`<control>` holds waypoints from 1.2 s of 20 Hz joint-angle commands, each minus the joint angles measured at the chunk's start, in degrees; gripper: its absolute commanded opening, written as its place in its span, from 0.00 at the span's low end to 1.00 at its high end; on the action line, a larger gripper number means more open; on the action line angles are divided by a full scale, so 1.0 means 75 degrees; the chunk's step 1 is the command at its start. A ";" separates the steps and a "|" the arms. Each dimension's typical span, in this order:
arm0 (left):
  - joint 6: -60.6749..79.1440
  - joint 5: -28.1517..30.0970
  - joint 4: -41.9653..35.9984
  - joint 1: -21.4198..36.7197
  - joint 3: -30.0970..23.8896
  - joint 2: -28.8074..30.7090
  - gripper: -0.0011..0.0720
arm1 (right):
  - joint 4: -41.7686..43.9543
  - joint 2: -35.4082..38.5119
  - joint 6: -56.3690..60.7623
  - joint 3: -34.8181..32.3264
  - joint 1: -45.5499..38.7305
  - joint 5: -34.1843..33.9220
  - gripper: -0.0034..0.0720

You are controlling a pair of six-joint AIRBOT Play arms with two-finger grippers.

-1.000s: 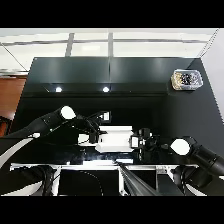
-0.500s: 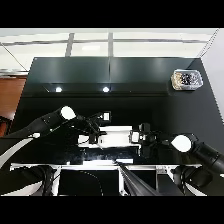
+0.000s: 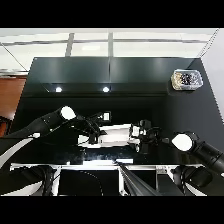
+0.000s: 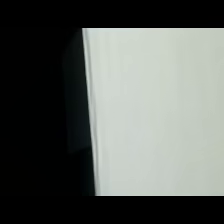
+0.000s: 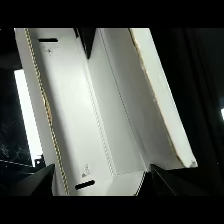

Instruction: Fold the box and place the chain.

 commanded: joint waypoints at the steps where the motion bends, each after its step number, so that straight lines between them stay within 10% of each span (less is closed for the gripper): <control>1: 0.0009 -0.0003 0.0003 -0.0006 -0.0003 0.0009 0.05 | -0.0050 -0.0003 0.0131 0.0009 -0.0006 -0.0044 0.95; 12: 0.0012 -0.0009 0.0003 -0.0006 0.0000 0.0012 0.05 | -0.0458 -0.0006 0.0781 0.0009 -0.0006 0.0087 0.95; 24: 0.0006 -0.0026 -0.0009 -0.0006 0.0000 0.0012 0.05 | 0.1463 -0.1160 -0.2489 0.0006 -0.0192 0.0784 0.95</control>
